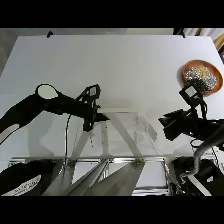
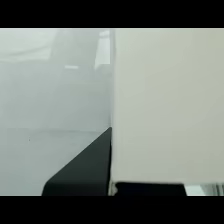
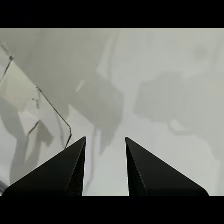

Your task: Fold the box and place the chain.

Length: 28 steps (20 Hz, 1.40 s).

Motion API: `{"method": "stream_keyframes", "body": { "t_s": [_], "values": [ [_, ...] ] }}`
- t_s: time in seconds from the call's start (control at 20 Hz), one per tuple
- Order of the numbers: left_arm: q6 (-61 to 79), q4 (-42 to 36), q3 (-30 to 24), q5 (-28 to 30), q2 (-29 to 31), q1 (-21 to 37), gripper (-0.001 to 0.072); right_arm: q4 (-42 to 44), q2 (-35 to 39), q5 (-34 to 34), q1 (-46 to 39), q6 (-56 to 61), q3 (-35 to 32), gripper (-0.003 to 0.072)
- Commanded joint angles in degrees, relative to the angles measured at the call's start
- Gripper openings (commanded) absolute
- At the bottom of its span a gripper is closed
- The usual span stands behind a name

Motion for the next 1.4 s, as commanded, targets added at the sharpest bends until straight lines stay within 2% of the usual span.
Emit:
{"method": "stream_keyframes", "body": {
  "t_s": [0.0,0.2,0.6,0.95,1.15,1.35],
  "values": [
    [-5.99,7.87,0.02,3.74,6.58,-3.28,-0.0001,-0.98,2.82,3.02,0.07,1.68,0.35,0.0284],
    [-2.56,8.11,-0.13,3.32,5.29,-4.85,0.0,-0.7,2.82,3.1,0.07,1.66,0.35,0.0284],
    [0.79,7.89,-0.13,13.46,-9.29,-6.78,0.0002,-0.68,2.82,3.1,0.07,1.64,0.33,0.0284],
    [4.2,1.75,-0.13,19.85,-11.89,-6.78,0.0002,-0.72,2.8,1.9,0.07,1.38,0.33,0.0282],
    [7.02,-2.47,-0.13,18.99,-14.84,-6.78,0.0002,-0.7,2.82,1.51,0.07,1.38,0.33,0.0282],
    [7.45,-2.43,-0.13,18.88,-15.85,-6.78,0.0002,-0.7,2.8,1.53,0.07,1.38,0.33,0.0281]
  ]
}}
